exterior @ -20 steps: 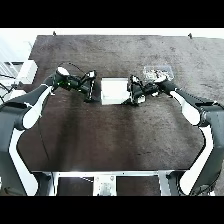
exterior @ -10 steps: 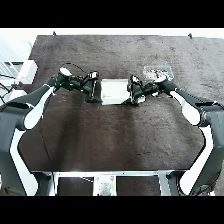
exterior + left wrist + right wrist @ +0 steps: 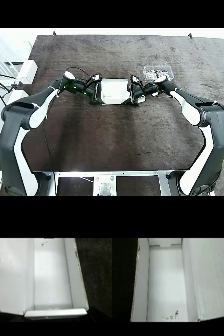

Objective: Fold the box and place the chain.

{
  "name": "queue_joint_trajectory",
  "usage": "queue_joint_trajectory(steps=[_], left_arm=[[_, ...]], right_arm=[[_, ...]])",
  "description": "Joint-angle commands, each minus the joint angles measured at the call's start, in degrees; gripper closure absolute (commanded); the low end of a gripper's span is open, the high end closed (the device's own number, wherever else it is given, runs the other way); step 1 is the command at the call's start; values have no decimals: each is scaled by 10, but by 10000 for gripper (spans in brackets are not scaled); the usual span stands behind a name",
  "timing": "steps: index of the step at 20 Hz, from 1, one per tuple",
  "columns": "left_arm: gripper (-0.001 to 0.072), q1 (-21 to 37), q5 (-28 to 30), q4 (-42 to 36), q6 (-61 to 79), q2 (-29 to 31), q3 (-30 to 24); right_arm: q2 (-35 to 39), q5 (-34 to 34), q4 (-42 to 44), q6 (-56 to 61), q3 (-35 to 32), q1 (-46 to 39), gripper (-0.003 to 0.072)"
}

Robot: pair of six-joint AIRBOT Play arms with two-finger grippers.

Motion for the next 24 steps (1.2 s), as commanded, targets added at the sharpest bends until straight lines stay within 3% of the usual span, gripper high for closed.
queue_joint_trajectory(steps=[1,17,19,24], left_arm=[[-11,-1,6,-10,7,-7,0],[8,-15,26,-9,19,-16,0],[337,-15,24,-9,19,-16,0],[354,-15,21,-9,19,-16,0]], right_arm=[[0,0,0,0,0,0,92],[0,0,0,0,0,0,92],[0,0,0,0,0,0,92],[0,0,0,0,0,0,92]])
